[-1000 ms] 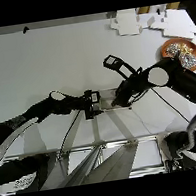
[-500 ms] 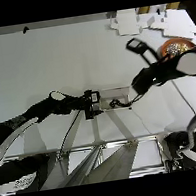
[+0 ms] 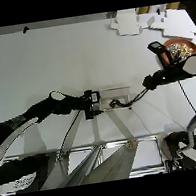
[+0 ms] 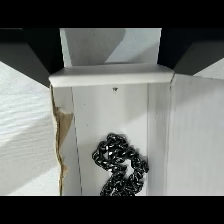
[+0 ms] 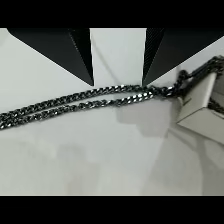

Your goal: Fold the box and place the chain.

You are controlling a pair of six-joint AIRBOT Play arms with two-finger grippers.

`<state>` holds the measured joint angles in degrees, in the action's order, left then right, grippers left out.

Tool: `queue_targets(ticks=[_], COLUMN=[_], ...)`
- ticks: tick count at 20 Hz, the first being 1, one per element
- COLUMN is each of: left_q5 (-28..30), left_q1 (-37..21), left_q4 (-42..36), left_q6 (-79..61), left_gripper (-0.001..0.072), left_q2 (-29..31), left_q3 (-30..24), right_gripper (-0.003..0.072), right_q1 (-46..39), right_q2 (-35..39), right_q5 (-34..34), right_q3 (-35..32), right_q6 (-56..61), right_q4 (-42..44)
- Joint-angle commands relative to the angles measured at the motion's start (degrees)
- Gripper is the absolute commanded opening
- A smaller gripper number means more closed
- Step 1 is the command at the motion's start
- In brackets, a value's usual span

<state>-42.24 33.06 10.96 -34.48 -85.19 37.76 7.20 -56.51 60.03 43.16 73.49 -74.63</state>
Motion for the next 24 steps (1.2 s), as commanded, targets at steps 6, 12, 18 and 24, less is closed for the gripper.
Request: queue_targets(ticks=[6, 12, 18, 24], left_q5=[0.0, 0.0, 0.0, 0.0], left_q1=[0.0, 0.0, 0.0, 0.0], left_q4=[0.0, 0.0, 0.0, 0.0], left_q6=[0.0, 0.0, 0.0, 0.0], left_gripper=[0.0212, 0.0212, 0.0212, 0.0212], left_q2=[0.0, 0.0, 0.0, 0.0], left_q3=[0.0, 0.0, 0.0, 0.0], right_gripper=[0.0338, 0.0335, 0.0333, 0.0327], right_q1=[-0.7, -0.7, -0.7, -0.7], right_q2=[-10.5, -13.1, -13.2, -14.4], right_q5=[-2.4, -0.6, -0.9, -3.1], right_q3=[-1.9, -1.9, -1.9, -1.9], right_q6=[0.0, 1.4, 4.1, 4.1], right_q4=[-0.5, -2.6, -6.3, -6.3])
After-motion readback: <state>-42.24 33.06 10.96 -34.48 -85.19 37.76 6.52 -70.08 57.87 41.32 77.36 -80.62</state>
